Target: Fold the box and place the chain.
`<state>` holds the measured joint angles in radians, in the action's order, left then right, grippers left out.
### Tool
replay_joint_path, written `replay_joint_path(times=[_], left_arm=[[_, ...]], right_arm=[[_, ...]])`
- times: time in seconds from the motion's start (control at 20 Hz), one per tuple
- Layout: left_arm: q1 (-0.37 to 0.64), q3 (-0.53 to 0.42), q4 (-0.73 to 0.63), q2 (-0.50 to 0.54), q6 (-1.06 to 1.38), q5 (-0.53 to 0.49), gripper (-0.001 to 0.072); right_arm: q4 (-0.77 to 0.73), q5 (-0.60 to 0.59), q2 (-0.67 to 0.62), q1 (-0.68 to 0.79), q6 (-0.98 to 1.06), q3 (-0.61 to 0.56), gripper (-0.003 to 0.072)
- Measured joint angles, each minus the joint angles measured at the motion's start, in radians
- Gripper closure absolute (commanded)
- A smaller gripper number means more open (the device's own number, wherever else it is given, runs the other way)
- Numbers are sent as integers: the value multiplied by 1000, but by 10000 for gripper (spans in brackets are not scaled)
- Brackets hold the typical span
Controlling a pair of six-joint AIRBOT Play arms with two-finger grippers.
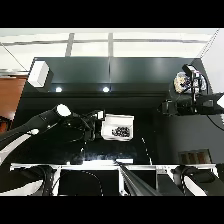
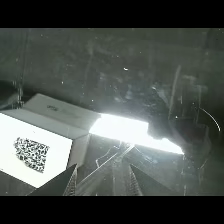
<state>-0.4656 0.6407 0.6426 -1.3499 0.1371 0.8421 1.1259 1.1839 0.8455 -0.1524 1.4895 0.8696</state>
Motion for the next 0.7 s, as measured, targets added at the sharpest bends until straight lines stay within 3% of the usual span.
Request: replay_joint_path(times=[0.7], left_arm=[[-6,3,9,30,-4,-1,-2]], right_arm=[[-2,-3,0,0,0,0,313]])
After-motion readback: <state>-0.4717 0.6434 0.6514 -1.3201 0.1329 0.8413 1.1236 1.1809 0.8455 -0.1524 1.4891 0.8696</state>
